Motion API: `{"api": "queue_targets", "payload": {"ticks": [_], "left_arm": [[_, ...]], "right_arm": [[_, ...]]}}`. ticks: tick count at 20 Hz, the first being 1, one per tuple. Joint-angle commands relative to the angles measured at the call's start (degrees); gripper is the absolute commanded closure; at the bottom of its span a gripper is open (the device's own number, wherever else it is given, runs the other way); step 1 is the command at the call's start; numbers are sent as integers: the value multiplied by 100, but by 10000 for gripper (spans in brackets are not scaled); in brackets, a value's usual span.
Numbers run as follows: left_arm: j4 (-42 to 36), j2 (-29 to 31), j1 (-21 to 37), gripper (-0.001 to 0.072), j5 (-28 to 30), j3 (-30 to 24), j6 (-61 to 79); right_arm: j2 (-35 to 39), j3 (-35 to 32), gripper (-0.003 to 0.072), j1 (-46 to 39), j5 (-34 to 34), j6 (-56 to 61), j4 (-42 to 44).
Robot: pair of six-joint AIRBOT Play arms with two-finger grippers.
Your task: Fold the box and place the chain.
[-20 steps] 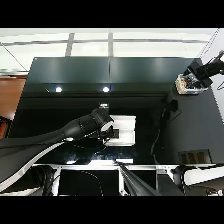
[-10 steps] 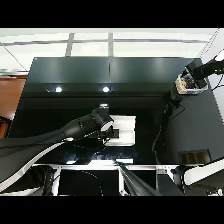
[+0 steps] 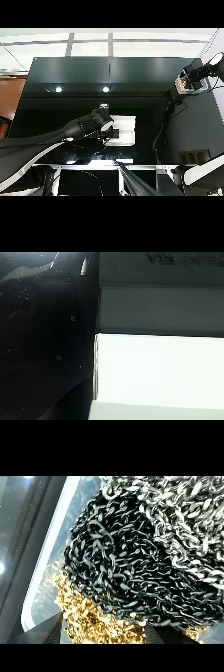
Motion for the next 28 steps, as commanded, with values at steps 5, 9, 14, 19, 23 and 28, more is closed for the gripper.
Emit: {"api": "queue_targets", "payload": {"ticks": [5,9,14,19,23,28], "left_arm": [[-2,0,2,681,7,0,2],[-2,0,2,681,9,0,2],[-4,0,2,681,9,0,0],[-4,0,2,681,9,0,0],[-33,0,2,681,9,0,0],[-48,0,2,681,7,0,0]], "right_arm": [[39,197,669,-140,433,-1152,619],[680,223,670,-289,640,-2186,656],[1853,223,671,-452,643,-3042,789],[3010,223,672,-610,651,-3615,1169],[3832,223,672,-610,688,-3934,1423],[4452,216,672,-452,1360,-4430,2323]]}}
